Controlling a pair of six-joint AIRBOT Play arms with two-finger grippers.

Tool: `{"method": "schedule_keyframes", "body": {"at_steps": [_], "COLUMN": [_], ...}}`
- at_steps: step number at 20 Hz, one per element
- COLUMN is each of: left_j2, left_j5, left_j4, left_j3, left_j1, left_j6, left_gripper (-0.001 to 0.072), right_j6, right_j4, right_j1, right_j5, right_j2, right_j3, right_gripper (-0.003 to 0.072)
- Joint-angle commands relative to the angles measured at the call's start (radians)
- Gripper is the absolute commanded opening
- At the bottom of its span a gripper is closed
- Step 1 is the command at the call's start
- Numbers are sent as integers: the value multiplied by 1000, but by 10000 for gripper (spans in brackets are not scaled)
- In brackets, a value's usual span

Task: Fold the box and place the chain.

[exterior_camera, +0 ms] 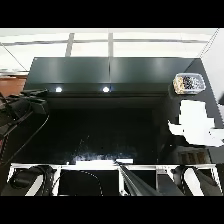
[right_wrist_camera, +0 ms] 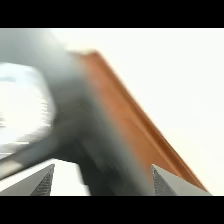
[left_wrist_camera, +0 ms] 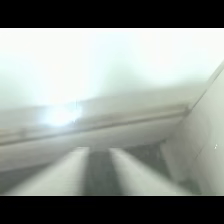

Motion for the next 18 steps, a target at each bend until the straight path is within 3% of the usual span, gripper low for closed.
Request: {"method": "schedule_keyframes", "body": {"at_steps": [1, 3, 5, 8, 11, 12, 15, 16, 17, 18], "left_j2": [-39, -82, -124, -167, -185, -185, -185, -185, -185, -185], "left_j5": [46, -7, -64, -116, -146, -147, -147, -147, -147, -147], "left_j4": [-38, -55, -89, -151, -195, -194, -195, -194, -195, -195], "left_j3": [0, 0, 0, 0, 0, 0, 0, 0, 0, 0], "left_j1": [-1, -1, -2, -8, -44, -59, -85, -87, -88, -88], "left_j6": [-2, -3, -3, -2, 0, 0, 0, 0, 0, 0], "left_gripper": [705, 706, 706, 706, 706, 706, 706, 705, 706, 706], "right_j6": [-15, -27, -118, -562, -673, -686, -711, -712, -712, -713], "right_j4": [-35, -35, -24, 167, 265, 269, 266, 270, 285, 307], "right_j1": [-283, -361, -403, -397, -390, -391, -398, -398, -398, -398], "right_j5": [124, 248, 463, 823, 822, 822, 832, 834, 835, 841], "right_j2": [-118, -256, -447, -649, -698, -704, -713, -713, -713, -713], "right_j3": [32, 114, 275, 465, 490, 490, 490, 490, 490, 490], "right_gripper": [720, 720, 720, 702, 670, 512, 492, 270, -7, 9]}}
